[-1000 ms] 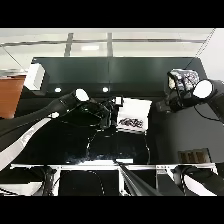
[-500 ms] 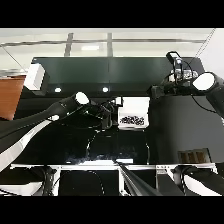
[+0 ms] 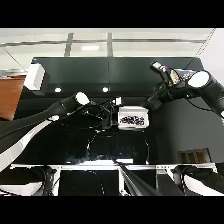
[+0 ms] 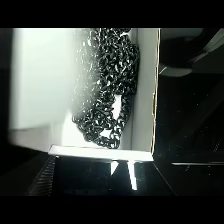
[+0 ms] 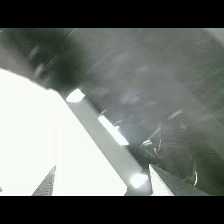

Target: Fold the box and place the chain.

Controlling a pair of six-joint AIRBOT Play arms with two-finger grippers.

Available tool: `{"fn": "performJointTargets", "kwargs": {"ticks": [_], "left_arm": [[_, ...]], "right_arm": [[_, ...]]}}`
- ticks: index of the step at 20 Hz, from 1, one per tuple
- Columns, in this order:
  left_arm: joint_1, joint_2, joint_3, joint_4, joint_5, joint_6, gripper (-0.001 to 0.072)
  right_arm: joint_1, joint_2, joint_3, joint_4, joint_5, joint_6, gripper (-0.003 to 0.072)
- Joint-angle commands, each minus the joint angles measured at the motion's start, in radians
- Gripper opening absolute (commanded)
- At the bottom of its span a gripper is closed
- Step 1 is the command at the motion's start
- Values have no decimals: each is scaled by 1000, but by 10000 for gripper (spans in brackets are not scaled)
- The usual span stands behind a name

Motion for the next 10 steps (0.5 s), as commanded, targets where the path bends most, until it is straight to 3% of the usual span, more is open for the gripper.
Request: {"fn": "performJointTargets", "kwargs": {"ticks": [1,10], "left_arm": [[0,0,0,-1,-1,0,205],[0,0,0,-5,-4,0,205]], "right_arm": [[3,8,2,5,153,-161,713],[57,9,-74,-13,150,-245,713]]}}
